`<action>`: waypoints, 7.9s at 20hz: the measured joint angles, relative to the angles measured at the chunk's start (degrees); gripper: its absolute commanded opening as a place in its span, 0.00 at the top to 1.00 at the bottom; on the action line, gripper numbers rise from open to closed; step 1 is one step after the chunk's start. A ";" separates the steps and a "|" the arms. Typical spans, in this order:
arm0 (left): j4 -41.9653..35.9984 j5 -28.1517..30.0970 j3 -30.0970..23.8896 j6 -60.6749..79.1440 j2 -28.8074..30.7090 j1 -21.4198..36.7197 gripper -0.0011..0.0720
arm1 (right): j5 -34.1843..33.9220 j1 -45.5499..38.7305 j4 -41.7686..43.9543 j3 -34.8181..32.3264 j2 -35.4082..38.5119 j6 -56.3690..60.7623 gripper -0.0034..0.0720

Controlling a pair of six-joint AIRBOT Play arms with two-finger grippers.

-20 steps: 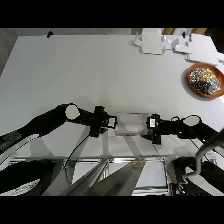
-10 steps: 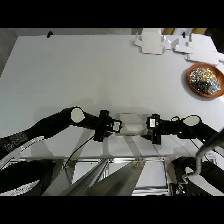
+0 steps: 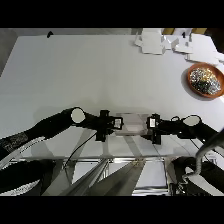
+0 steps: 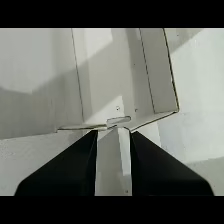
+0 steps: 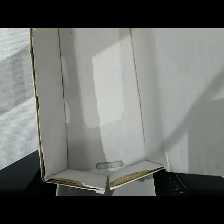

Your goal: Fold the box and place the chain.

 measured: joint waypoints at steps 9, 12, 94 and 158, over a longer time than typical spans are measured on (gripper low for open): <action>-5.27 0.94 0.00 -0.11 -0.31 -0.09 0.71 | -0.02 0.00 -0.02 0.00 0.00 0.02 0.21; -6.84 1.33 0.00 0.52 -1.05 -0.72 0.70 | -0.04 0.00 -0.04 0.00 0.00 0.00 0.21; 6.82 -7.45 6.14 -82.42 0.98 -0.28 0.50 | -0.02 0.00 -0.04 0.00 0.00 -0.02 0.21; 45.90 -28.35 31.71 -139.75 -19.58 -15.23 0.96 | 0.33 0.02 -0.13 0.00 -0.04 0.02 0.21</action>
